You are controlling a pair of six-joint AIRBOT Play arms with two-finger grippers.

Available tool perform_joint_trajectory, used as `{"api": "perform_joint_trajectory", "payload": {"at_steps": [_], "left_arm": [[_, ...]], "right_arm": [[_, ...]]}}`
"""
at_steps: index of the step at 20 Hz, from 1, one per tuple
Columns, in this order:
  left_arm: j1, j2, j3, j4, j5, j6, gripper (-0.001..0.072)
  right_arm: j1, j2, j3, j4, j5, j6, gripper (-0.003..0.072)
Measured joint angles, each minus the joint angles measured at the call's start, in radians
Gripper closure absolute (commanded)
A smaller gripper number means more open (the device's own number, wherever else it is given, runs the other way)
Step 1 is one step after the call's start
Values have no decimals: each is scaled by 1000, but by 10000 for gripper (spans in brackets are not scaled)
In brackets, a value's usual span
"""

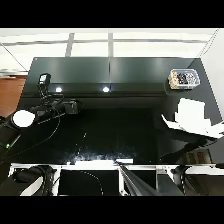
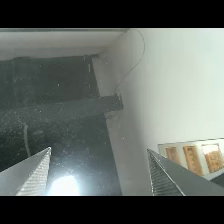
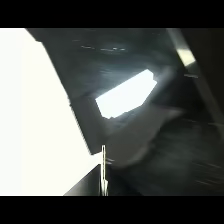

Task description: Fold the box and place the chain.

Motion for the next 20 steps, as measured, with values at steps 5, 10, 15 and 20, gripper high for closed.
{"api": "perform_joint_trajectory", "payload": {"at_steps": [5,10,15,20], "left_arm": [[0,0,0,0,23,0,5],[0,0,0,0,45,0,5],[0,-16,0,-1,51,1,4],[-3,-48,0,-19,47,3,5]], "right_arm": [[91,111,-167,213,-33,-14,674],[321,280,-409,475,-168,-47,675],[681,517,-644,703,-457,-111,675],[1007,724,-814,764,-656,-249,675]]}}
